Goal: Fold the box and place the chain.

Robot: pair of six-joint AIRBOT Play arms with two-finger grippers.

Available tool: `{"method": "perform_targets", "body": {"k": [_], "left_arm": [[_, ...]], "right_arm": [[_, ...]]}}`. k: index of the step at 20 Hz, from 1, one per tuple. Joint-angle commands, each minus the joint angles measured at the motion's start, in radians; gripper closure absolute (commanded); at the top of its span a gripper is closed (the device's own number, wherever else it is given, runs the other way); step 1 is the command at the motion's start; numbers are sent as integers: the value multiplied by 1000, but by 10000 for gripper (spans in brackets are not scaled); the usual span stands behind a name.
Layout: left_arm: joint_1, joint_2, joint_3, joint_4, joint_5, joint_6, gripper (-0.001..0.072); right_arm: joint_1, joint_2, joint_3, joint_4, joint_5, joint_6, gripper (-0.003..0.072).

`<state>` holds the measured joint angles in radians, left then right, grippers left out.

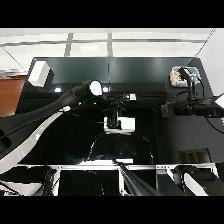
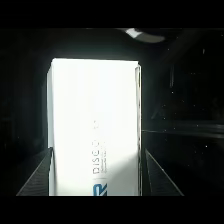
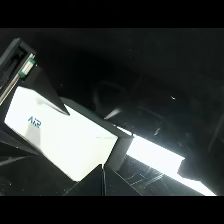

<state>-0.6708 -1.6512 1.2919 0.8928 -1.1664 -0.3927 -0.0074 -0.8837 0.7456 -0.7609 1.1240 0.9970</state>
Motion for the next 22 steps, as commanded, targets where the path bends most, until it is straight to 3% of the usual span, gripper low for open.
{"method": "perform_targets", "body": {"k": [1,9,13,14,15,16,19,22], "left_arm": [[-11,-5,4,22,-23,-5,-5],[-61,-5,5,149,24,-78,-5],[-115,-6,-3,267,172,-140,17],[-127,-4,1,309,200,-208,103],[-129,3,15,357,193,-306,266],[-117,18,30,397,162,-383,335],[7,137,36,477,49,-518,352],[247,275,33,617,-106,-740,352]], "right_arm": [[-1,1,1,-1,-10,1,677],[-1,1,1,-3,-10,1,677],[-1,1,1,-3,-24,1,677],[-1,1,1,-5,-34,1,677],[-1,1,1,-16,-48,2,677],[-1,1,1,-25,-56,2,677],[-1,1,1,-50,-71,2,677],[-1,1,1,-49,-73,2,677]]}}
